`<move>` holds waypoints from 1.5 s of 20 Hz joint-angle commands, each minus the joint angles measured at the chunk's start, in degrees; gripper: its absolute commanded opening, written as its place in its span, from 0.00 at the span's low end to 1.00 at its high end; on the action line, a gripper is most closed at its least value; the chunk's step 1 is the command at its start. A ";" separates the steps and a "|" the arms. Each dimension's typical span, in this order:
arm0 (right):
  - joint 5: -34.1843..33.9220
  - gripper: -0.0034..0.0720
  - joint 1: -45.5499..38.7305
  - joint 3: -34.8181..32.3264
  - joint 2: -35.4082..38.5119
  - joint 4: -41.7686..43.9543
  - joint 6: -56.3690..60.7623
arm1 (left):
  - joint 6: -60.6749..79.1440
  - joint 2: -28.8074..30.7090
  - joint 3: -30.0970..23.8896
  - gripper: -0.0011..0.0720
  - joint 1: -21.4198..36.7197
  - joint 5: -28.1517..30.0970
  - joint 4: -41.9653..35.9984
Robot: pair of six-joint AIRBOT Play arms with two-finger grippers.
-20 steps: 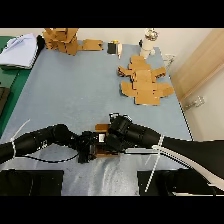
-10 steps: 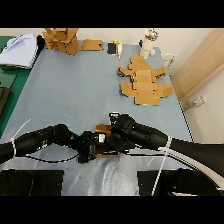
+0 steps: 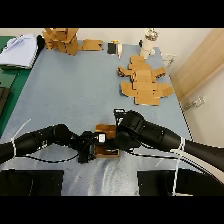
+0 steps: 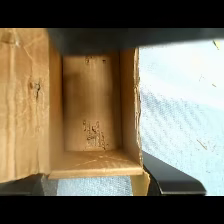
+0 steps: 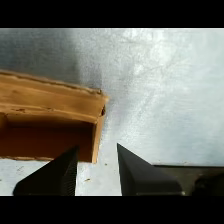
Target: Fold the box.
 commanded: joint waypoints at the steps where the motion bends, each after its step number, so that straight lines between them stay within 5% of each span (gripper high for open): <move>1: -0.98 0.49 -0.04 0.31 0.50 -0.96 0.09 | 0.00 0.04 -0.02 0.74 0.11 0.13 0.00; 14: -9.70 0.41 -0.07 0.39 1.64 -7.39 -1.03 | 0.00 0.04 -0.02 0.73 0.04 0.04 0.00; 17: -9.81 0.09 -4.33 -0.98 1.64 -9.22 -5.60 | 0.00 0.04 -0.02 0.74 0.02 0.02 0.00; 19: -4.52 0.05 -12.31 -3.54 1.62 -7.80 -11.52 | 0.00 0.04 -0.02 0.73 0.02 0.02 0.00; 21: 7.98 0.05 -25.16 -5.86 0.87 6.40 -26.12 | 0.00 0.04 -0.02 0.74 0.02 0.02 0.00; 22: 14.32 0.05 -32.26 -6.49 -0.48 20.17 -39.93 | 0.00 0.04 -0.02 0.73 0.02 0.04 0.00; 25: 11.82 0.05 -47.34 -5.27 -9.42 61.77 -78.03 | 0.00 0.04 -0.02 0.74 0.02 0.02 0.00; 27: 4.33 0.05 -49.79 -2.60 -16.39 69.66 -86.75 | 0.00 0.04 -0.02 0.73 0.02 0.04 0.00; 30: -0.92 0.05 -46.88 -0.15 -22.01 69.75 -93.94 | 0.00 0.04 -0.02 0.74 0.02 0.00 -0.02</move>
